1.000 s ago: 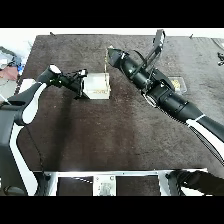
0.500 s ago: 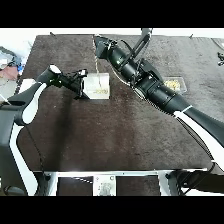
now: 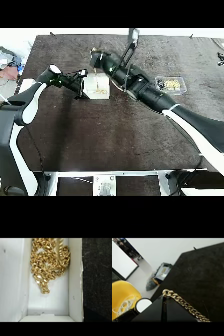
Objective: Fold the box and place the chain.
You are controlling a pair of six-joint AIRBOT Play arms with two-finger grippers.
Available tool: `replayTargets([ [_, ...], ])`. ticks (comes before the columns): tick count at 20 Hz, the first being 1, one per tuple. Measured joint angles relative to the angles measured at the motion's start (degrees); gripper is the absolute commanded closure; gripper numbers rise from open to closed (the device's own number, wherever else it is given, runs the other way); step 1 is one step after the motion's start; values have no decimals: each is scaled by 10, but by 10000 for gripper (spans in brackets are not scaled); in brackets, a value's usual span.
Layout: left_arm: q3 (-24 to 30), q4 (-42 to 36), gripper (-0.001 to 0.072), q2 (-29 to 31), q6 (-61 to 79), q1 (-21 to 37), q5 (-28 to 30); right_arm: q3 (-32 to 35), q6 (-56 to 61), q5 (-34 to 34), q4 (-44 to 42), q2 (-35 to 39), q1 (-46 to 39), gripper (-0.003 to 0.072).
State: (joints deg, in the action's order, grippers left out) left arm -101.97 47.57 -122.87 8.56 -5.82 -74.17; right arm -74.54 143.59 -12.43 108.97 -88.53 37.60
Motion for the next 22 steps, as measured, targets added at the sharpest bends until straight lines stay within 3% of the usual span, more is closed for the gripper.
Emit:
replayTargets([
  [5,0,0,244,0,0,0,0,0,13,28,-1,-79,5,672],
  [6,0,0,245,0,0,0,0,1,15,33,-1,-88,6,494],
  [7,0,0,244,0,0,0,0,2,17,40,-3,-94,5,215],
  [8,0,0,244,0,0,0,0,4,17,47,-3,-95,5,155],
  [13,0,0,244,0,0,0,0,46,-7,141,-1,-36,-18,153],
  [18,0,0,244,0,0,0,0,171,-28,217,3,88,-90,152],
  [22,0,0,244,0,0,0,0,250,-5,247,4,126,-180,152],
])
